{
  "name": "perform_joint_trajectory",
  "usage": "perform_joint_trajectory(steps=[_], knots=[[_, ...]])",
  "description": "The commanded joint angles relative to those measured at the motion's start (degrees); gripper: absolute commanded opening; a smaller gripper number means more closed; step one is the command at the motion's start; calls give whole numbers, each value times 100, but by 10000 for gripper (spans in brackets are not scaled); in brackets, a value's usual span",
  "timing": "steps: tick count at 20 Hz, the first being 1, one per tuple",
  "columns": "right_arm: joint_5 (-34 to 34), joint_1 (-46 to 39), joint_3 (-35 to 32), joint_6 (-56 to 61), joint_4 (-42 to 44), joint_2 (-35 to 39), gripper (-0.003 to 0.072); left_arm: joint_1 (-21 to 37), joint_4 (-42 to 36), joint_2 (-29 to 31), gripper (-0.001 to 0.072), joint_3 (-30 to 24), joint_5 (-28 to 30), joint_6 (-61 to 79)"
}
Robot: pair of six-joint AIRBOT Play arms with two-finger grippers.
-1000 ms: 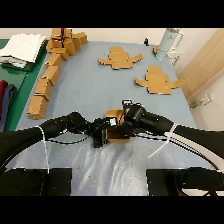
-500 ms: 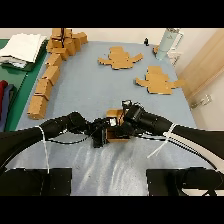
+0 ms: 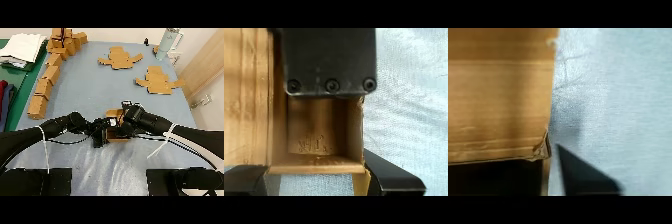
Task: Fold the box.
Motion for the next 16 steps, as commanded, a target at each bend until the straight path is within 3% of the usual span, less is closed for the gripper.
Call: perform_joint_trajectory(steps=[1, 10, 16], knots=[[42, -2, 7, 22, 22, 4, 495, 0, 0, 2, 479, 2, 2, -4], [-275, -4, 11, 743, 291, 238, 490, 2, 0, 2, 479, 2, 2, -4], [-120, -4, 4, 885, 291, 149, 341, 2, 0, 2, 479, 2, 2, -4]])
